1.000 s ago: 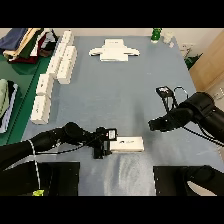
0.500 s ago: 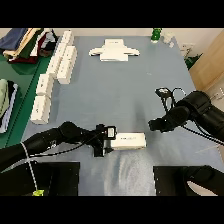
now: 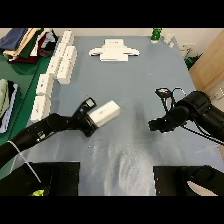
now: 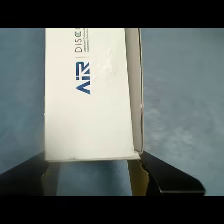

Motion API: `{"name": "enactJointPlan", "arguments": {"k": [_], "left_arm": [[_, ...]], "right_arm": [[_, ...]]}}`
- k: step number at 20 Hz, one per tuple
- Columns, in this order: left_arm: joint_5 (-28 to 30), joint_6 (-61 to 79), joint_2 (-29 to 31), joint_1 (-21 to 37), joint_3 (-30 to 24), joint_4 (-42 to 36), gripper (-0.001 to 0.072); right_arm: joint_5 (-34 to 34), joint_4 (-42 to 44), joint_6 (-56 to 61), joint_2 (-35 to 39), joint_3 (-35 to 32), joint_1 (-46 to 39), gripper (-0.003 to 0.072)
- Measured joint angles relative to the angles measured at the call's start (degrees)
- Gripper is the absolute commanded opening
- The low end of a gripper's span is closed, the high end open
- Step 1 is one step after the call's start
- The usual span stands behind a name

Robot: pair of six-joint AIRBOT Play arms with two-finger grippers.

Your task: Fold the box.

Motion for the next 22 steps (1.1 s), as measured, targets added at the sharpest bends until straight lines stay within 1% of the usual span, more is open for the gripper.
{"name": "enactJointPlan", "arguments": {"k": [5,7,9,13,16,22], "left_arm": [[0.1,-9.9,0.0,19.3,1.4,3.5,0.0399],[0.4,-11.6,-0.6,25.0,2.9,4.1,0.0399],[0.7,-12.7,-2.2,28.7,4.9,4.3,0.0399],[1.6,-13.6,-8.5,32.0,10.4,4.6,0.0399],[2.1,-14.0,-13.4,32.7,14.1,4.7,0.0399],[4.1,-14.2,-21.4,33.0,19.7,4.6,0.0399]], "right_arm": [[0.0,0.0,0.0,0.0,0.0,0.0,0.0005],[0.0,0.0,0.0,0.0,0.0,0.0,0.0005],[0.0,0.0,0.0,0.0,0.0,0.0,0.0005],[0.0,0.0,0.0,0.0,0.0,0.0,0.0005],[0.0,0.0,0.0,0.0,0.0,0.0,0.0005],[0.0,0.0,0.0,0.0,0.0,0.0,0.0005]]}}
